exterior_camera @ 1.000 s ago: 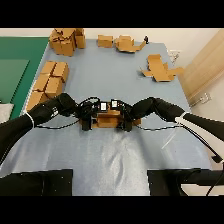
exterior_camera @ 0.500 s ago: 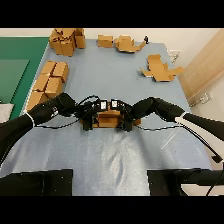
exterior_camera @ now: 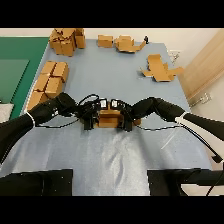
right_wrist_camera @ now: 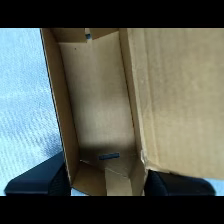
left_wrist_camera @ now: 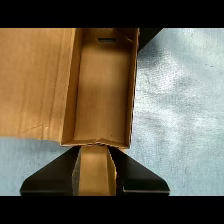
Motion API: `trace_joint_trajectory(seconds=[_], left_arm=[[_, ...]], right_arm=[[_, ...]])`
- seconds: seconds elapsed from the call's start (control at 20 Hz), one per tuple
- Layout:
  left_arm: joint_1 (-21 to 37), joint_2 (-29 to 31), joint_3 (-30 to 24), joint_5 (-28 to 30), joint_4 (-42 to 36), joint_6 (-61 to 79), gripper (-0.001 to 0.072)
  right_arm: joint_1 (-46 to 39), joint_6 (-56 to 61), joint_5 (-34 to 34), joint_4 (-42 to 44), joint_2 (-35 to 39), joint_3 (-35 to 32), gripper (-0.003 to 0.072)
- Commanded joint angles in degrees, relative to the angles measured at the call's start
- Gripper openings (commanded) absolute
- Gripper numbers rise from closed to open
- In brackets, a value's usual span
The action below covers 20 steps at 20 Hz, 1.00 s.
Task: Fold the box.
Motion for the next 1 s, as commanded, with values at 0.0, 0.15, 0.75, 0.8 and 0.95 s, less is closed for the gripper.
trace_joint_trajectory(seconds=[0.0, 0.15, 0.75, 0.8, 0.95], left_arm=[[0.0, 0.0, 0.1, -0.2, -3.5, 3.3, 0.0233], [0.0, 0.0, 0.1, -1.6, -5.1, 5.3, 0.0233], [0.0, -2.9, 0.1, -3.7, -8.2, 7.6, 0.0231], [0.0, -2.9, 0.1, -3.6, -8.2, 7.7, 0.0231], [0.0, -2.9, 0.1, -3.3, -8.2, 7.6, 0.0233]], right_arm=[[0.0, -0.1, 0.1, 0.0, 0.0, 0.0, 0.0498], [0.0, -0.1, 0.1, 0.0, 0.0, 0.0, 0.0497], [0.0, 0.4, -0.3, 0.0, 0.0, 0.0, 0.0497], [0.0, 0.4, -0.3, 0.0, 0.0, 0.0, 0.0497], [0.0, 0.4, -0.3, 0.0, 0.0, 0.0, 0.0498]])
